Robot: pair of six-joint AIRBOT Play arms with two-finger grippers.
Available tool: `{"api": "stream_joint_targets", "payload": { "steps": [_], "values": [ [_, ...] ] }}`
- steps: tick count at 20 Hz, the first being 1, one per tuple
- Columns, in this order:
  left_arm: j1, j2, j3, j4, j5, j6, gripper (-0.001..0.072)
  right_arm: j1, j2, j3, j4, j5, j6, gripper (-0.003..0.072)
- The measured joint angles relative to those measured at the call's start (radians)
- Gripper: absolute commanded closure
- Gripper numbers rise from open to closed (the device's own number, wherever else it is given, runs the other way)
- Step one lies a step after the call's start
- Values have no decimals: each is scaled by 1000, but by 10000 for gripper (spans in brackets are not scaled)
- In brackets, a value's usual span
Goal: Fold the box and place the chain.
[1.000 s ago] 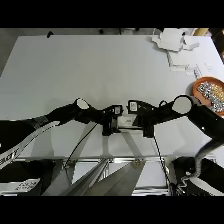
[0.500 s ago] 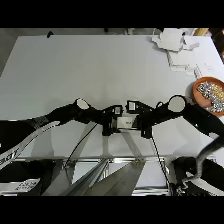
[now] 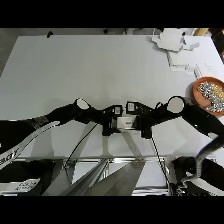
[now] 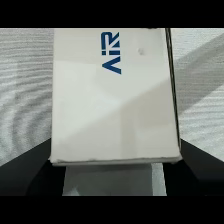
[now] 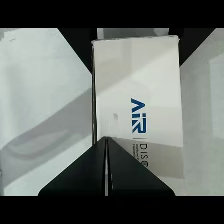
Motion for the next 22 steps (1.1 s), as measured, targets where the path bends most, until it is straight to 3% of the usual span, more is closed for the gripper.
{"api": "stream_joint_targets", "payload": {
  "steps": [7, 13, 22],
  "values": [
    [0, 0, 0, -1, 0, -1, 499, 0, -2, -1, -5, -5, 12, 666],
    [0, 0, 0, -5, -2, -4, 499, -4, 116, -1, -114, 20, 62, 665],
    [0, 0, 0, -1, 0, 0, 499, -130, 171, -2, -183, 66, 25, 661]
  ]
}}
